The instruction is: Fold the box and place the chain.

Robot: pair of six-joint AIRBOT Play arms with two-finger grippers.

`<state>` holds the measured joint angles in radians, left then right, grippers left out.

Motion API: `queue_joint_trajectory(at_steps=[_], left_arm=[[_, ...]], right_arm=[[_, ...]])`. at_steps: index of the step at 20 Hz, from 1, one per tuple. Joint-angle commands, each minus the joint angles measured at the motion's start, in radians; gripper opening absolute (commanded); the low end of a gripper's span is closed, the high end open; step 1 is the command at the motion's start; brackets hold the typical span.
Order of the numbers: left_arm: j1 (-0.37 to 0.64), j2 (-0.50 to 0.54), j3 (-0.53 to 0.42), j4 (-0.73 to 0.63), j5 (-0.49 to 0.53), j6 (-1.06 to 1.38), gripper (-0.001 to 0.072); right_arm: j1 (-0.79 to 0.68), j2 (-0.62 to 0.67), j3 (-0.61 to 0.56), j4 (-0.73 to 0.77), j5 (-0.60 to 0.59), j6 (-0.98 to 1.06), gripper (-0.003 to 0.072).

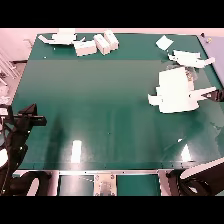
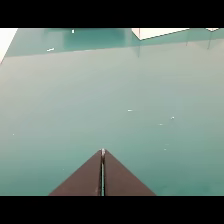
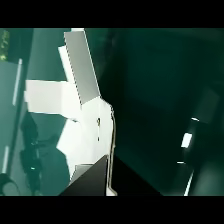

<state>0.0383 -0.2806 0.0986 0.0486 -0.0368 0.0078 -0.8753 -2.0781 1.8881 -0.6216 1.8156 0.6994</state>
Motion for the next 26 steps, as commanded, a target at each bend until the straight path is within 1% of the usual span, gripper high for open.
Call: queue_joint_trajectory(at_steps=[1, 4, 6, 8, 10, 13, 16, 19, 21, 23, 26], left_arm=[[0.001, 0.000, 0.001, 0.000, -0.001, 0.000, 0.0019], [0.001, 0.000, 0.001, 0.000, -0.007, 0.000, 0.0019], [0.001, 0.000, 0.001, 0.000, -0.008, -0.001, 0.0019], [0.001, 0.000, 0.001, 0.000, -0.008, -0.001, 0.0019], [0.001, 0.000, 0.001, 0.000, -0.008, 0.000, 0.0019], [0.001, 0.000, 0.001, 0.000, -0.008, 0.000, 0.0019], [0.001, 0.000, 0.001, 0.000, -0.008, 0.000, 0.0019], [0.001, 0.000, 0.001, 0.000, -0.008, 0.000, 0.0019], [0.001, 0.000, 0.001, 0.000, -0.007, 0.000, 0.0019], [0.001, 0.000, 0.001, 0.000, -0.008, 0.000, 0.0020], [0.001, 0.000, 0.001, 0.000, -0.008, 0.000, 0.0019]], right_arm=[[0.032, 0.003, -0.005, 0.099, 0.026, 0.117, 0.0005], [0.088, 0.022, -0.048, 0.159, 0.026, 0.128, 0.0003], [0.134, 0.050, -0.109, 0.205, 0.025, 0.124, 0.0002], [0.183, 0.112, -0.205, 0.242, -0.006, 0.047, 0.0000], [0.222, 0.216, -0.343, 0.250, -0.124, 0.008, 0.0000], [0.280, 0.351, -0.541, 0.310, -0.205, -0.032, 0.0000], [0.369, 0.433, -0.676, 0.319, -0.304, -0.050, 0.0000], [0.500, 0.468, -0.781, 0.327, -0.336, -0.058, 0.0000], [0.591, 0.483, -0.843, 0.334, -0.430, -0.057, 0.0000], [0.679, 0.492, -0.885, 0.334, -0.560, -0.055, 0.0000], [0.789, 0.492, -0.899, 0.334, -0.741, -0.049, 0.0000]])
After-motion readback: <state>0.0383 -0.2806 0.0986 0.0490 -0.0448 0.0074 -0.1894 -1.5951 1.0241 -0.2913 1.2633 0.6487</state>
